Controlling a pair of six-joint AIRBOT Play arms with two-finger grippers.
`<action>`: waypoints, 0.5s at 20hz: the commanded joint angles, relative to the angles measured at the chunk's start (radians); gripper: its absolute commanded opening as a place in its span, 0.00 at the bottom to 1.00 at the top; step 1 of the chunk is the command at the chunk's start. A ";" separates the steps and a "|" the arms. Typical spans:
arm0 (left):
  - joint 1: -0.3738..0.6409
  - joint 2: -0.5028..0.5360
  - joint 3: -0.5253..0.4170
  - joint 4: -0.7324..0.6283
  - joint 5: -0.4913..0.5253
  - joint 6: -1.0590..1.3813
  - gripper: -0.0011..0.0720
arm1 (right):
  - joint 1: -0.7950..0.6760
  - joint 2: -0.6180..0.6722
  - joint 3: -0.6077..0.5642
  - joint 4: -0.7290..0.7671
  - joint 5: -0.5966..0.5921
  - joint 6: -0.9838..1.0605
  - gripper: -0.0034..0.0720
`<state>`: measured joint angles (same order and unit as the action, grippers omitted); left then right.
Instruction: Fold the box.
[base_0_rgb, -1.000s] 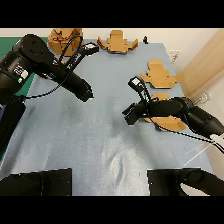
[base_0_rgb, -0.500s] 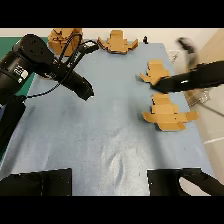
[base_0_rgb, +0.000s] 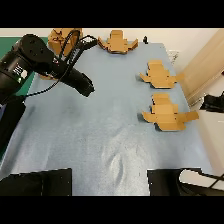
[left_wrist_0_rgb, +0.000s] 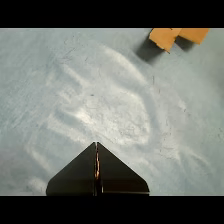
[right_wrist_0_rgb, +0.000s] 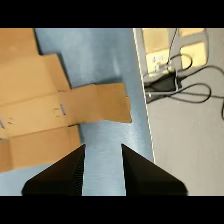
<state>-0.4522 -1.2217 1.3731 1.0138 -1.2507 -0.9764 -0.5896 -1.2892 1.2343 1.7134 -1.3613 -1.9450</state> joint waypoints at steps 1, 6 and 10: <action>0.017 -0.001 0.000 0.011 -0.016 -0.039 0.04 | -0.053 -0.153 0.001 0.064 -0.012 -0.195 0.55; 0.046 -0.001 0.000 0.018 -0.051 -0.061 0.04 | -0.053 -0.240 0.005 0.082 0.058 -0.312 0.57; 0.055 -0.001 0.000 0.021 -0.061 -0.064 0.04 | -0.058 -0.241 0.021 0.083 0.064 -0.318 0.57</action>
<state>-0.4053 -1.2217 1.3727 1.0317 -1.2999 -1.0332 -0.6422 -1.5188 1.2442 1.7840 -1.3048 -2.2303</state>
